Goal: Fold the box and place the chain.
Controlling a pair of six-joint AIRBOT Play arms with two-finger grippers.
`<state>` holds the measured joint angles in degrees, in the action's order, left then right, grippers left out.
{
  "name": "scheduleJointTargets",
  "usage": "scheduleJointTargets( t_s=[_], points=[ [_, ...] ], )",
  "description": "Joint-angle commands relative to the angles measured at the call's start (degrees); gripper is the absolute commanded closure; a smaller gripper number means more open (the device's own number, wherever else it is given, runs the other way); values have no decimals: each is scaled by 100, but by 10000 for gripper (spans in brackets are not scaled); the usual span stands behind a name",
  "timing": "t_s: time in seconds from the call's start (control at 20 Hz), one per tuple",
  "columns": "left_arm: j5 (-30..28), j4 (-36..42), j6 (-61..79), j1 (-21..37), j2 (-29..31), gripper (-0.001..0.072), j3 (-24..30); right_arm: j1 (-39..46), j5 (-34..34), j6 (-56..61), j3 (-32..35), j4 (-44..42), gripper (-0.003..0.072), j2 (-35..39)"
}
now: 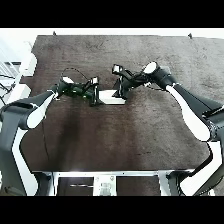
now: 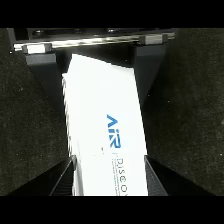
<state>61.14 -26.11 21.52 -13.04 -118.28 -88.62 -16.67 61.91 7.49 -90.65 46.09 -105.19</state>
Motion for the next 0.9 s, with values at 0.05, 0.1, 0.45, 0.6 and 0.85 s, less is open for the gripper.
scheduleJointTargets(
  t_s=[0.05,0.1,0.45,0.6,0.85],
  points=[
    [-2,4,-7,-2,0,214,0,-15,4,-4,136,-20,214,-2],
    [-4,2,-7,-2,0,213,0,-13,-50,-7,164,-17,229,-2],
    [-4,2,-7,-2,0,213,0,33,-315,-4,-7,-17,271,96],
    [0,2,-7,-2,0,213,0,31,-192,-4,4,-15,272,94],
    [-4,2,-7,-2,0,213,0,31,-273,-7,243,-20,273,87]
  ],
)
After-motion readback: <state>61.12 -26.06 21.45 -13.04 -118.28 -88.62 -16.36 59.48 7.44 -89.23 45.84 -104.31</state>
